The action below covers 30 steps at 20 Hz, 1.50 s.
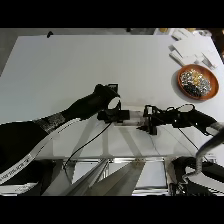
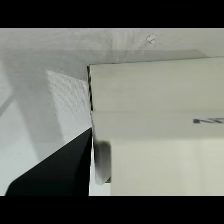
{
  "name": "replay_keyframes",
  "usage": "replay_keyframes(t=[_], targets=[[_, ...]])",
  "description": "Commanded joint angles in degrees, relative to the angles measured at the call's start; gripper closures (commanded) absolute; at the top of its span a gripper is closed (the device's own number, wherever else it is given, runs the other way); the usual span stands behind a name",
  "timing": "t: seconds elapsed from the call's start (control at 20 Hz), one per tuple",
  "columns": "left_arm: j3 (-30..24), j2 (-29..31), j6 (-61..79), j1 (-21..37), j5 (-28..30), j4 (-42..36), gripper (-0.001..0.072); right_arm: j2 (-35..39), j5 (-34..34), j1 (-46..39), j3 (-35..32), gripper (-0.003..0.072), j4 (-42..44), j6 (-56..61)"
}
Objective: Fold the box and place the chain.
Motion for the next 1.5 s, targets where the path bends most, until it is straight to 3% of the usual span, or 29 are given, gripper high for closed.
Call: replay_keyframes(t=[0.0,0.4,0.7,0.95,1.15,1.45], targets=[[1.27,-1.62,-1.90,-0.22,-0.57,0.44,0.0445,0.00,-0.02,0.02,-0.02,0.0268,0.00,0.00],[1.22,-2.89,-1.95,-1.27,-5.07,3.48,0.0445,0.00,0.00,0.02,-0.02,0.0268,0.00,0.00],[0.42,2.36,-1.92,-0.66,-5.16,6.60,0.0435,0.00,0.00,0.02,-0.02,0.0268,0.00,0.00],[-7.21,5.79,-1.92,-1.20,0.74,4.59,0.0428,0.00,0.00,0.02,-0.02,0.0268,0.00,0.00],[-7.82,5.60,-1.90,-1.86,7.56,3.72,0.0430,0.00,0.00,0.02,-0.02,0.0268,0.00,0.00],[-7.02,2.25,-1.20,-1.14,5.75,2.03,0.0438,0.00,0.00,0.02,-0.02,0.0268,0.00,0.00]])
